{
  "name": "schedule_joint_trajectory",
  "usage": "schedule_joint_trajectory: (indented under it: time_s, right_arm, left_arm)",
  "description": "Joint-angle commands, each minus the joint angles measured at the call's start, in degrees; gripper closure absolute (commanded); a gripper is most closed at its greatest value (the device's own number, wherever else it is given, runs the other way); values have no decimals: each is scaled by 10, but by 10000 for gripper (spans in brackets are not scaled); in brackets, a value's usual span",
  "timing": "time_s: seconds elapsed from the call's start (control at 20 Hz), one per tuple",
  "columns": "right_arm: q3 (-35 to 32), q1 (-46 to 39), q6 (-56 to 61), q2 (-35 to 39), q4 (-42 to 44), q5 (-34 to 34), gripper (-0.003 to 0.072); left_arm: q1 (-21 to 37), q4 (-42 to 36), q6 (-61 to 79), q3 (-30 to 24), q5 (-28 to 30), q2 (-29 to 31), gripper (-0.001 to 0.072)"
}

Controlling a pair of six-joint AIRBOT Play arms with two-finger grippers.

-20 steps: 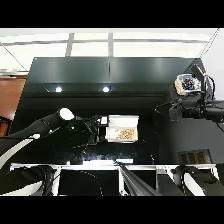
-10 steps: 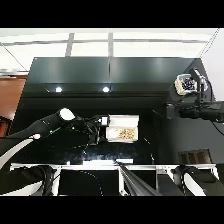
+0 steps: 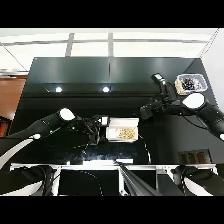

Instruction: Fold the box and place the chain.

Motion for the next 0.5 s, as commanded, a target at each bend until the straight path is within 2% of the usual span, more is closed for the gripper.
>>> schedule_joint_trajectory:
  time_s: [0.0,0.15,0.25,0.35,0.45]
  right_arm:
    - [3,12,-155,10,-3,34,-15]
    - [3,4,-169,54,-84,108,-16]
    - [0,6,-168,57,-92,170,-15]
    - [-17,18,-179,57,-88,157,-15]
    - [-25,39,-240,57,-96,144,-16]
  left_arm:
    - [0,0,0,0,0,0,297]
    - [0,0,0,0,0,0,297]
    - [0,0,0,0,0,0,297]
    - [0,0,0,0,0,0,297]
    - [0,0,0,0,0,0,297]
